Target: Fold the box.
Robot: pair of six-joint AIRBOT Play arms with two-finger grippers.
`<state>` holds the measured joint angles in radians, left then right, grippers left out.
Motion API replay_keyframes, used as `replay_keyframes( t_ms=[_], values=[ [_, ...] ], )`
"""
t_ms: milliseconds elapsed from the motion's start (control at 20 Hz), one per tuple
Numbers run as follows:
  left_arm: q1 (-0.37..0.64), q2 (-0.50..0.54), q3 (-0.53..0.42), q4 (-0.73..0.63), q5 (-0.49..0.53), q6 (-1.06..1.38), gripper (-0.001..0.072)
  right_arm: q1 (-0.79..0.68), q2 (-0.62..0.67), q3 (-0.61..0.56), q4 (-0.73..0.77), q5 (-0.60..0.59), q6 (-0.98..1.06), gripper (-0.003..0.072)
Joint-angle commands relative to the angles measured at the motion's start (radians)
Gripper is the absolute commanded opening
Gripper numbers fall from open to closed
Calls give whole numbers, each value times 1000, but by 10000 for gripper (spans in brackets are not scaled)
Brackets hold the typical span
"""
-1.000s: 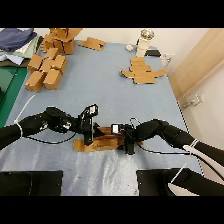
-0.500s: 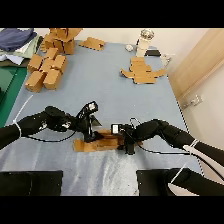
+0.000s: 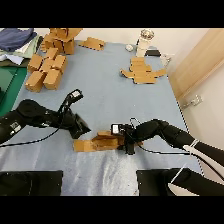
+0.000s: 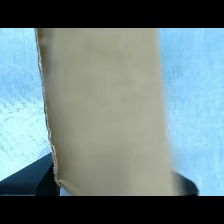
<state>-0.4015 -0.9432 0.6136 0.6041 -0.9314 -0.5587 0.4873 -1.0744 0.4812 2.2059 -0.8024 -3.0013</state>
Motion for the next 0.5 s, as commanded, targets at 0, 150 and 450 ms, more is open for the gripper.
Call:
replay_keyframes(
  t_ms=[0, 150, 450],
  values=[
    [-16, 64, -20, 115, -255, -543, 11, 1, -1, 0, 0, 0, 0, 444],
    [-172, 64, -106, -8, -187, -822, 11, 1, -1, 0, 1, 0, 0, 444],
    [-399, 13, -158, -578, 347, -571, 11, 1, -1, 0, 0, 0, 0, 444]
  ],
)
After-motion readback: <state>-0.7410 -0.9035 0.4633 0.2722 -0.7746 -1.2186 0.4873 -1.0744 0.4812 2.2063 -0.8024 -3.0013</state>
